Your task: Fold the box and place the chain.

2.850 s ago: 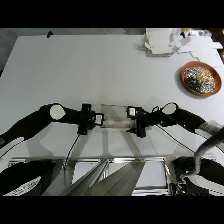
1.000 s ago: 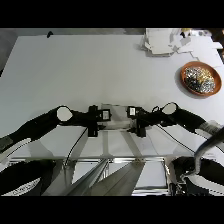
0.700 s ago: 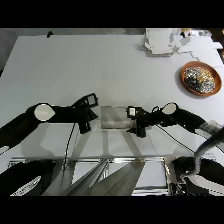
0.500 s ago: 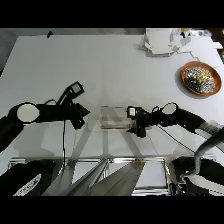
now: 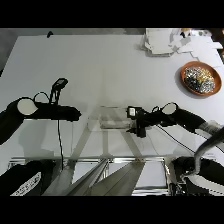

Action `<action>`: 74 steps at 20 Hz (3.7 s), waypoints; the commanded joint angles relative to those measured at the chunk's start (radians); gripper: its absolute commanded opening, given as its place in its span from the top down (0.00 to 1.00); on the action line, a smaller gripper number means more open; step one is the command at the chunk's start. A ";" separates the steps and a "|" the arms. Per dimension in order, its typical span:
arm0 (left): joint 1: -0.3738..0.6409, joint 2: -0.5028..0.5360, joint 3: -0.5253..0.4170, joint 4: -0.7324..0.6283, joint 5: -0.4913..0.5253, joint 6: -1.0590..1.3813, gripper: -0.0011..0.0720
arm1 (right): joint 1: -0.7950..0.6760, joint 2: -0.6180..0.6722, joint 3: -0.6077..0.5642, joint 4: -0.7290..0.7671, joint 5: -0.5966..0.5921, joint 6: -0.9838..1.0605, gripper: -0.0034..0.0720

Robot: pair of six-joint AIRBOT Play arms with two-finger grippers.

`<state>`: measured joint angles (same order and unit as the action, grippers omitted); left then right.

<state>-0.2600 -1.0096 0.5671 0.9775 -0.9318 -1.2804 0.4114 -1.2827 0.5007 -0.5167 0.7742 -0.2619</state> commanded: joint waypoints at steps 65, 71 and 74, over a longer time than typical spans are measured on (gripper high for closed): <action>-0.481 -0.358 0.276 0.213 0.037 -0.782 0.38 | 0.000 0.001 0.000 0.000 0.000 0.000 0.42; -0.522 -0.405 0.389 0.394 -0.097 -0.931 0.45 | 0.000 0.001 0.000 0.000 0.000 0.000 0.42; -0.536 -0.445 0.426 0.410 -0.149 -0.955 0.46 | 0.000 0.001 0.000 0.000 0.000 0.000 0.42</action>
<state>-0.7811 -1.4223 0.9543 1.3376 -1.0126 -2.1853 0.4118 -1.2827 0.5007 -0.5163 0.7746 -0.2623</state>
